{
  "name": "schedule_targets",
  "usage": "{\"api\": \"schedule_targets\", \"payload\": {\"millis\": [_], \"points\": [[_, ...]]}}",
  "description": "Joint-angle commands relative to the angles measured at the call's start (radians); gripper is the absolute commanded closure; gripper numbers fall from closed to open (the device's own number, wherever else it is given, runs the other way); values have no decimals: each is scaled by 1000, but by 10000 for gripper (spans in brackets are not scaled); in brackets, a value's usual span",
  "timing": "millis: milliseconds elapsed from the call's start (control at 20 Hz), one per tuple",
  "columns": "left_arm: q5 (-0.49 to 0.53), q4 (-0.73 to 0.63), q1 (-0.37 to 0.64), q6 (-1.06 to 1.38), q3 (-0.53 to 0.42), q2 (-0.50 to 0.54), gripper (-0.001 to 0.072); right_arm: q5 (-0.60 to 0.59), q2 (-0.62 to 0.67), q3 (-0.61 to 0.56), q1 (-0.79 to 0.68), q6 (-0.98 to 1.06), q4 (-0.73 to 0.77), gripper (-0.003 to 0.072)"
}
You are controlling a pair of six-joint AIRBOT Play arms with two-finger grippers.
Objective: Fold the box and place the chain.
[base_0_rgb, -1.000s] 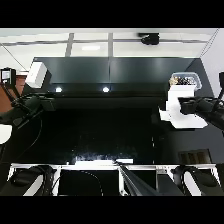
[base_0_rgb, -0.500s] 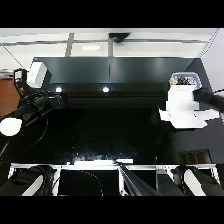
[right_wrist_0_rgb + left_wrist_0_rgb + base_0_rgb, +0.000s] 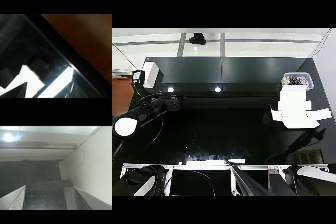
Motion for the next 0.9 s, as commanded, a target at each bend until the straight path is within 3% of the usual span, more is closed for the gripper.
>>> {"api": "schedule_targets", "payload": {"millis": [0, 100, 250, 500, 850], "points": [[-32, -1, -1, 0, 0, -1, 3, 235, -179, 138, -90, -241, 216, -34], [-34, 0, -1, 0, 0, -1, 3, 349, -278, 182, -93, -291, 329, -34], [-35, -3, -1, 0, 0, -1, 3, 429, -368, 184, -47, -351, 338, -34], [-34, -4, -1, 0, 0, -1, 3, 394, -386, 184, 39, -399, 197, -34], [-35, -4, -1, 0, 0, -1, 3, 355, -386, 184, 66, -431, 233, -34]]}}
